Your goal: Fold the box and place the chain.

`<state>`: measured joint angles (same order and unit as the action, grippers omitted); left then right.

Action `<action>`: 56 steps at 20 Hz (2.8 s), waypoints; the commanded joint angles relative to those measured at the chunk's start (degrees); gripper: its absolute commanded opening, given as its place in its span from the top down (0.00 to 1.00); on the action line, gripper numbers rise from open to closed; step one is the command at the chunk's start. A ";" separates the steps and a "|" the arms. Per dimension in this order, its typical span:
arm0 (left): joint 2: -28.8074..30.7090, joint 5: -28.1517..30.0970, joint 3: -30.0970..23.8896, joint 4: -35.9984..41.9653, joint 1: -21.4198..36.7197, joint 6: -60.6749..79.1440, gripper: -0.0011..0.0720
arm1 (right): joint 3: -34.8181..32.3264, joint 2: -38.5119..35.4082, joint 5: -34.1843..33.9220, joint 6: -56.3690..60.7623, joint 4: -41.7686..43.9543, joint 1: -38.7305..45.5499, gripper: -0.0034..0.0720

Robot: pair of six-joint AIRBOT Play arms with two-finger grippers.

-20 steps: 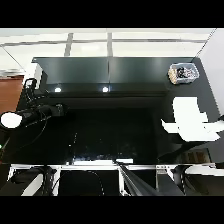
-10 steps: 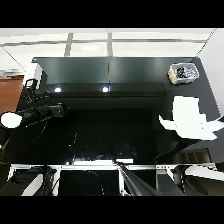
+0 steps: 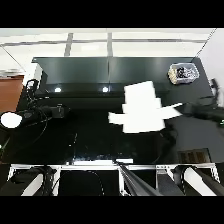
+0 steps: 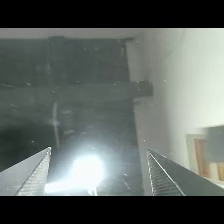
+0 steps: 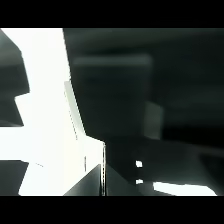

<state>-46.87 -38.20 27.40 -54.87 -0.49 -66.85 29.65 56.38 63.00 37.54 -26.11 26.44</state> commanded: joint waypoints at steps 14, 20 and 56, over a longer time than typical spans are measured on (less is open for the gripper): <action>-40.76 -28.00 20.50 29.70 -5.20 24.30 0.02 | -16.70 -5.68 -33.59 -7.74 23.12 -39.89 0.94; -53.79 -45.75 34.75 22.51 -12.00 24.48 0.03 | -16.72 -5.68 -33.55 -7.72 23.10 -39.91 0.94; -38.18 -18.67 26.60 12.28 -25.83 75.06 0.95 | -2.12 -7.89 -14.56 -22.23 -24.00 -43.12 0.01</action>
<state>-85.19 -60.40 54.39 -39.20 -24.32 5.23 30.61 48.51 53.93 18.20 -49.82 -11.86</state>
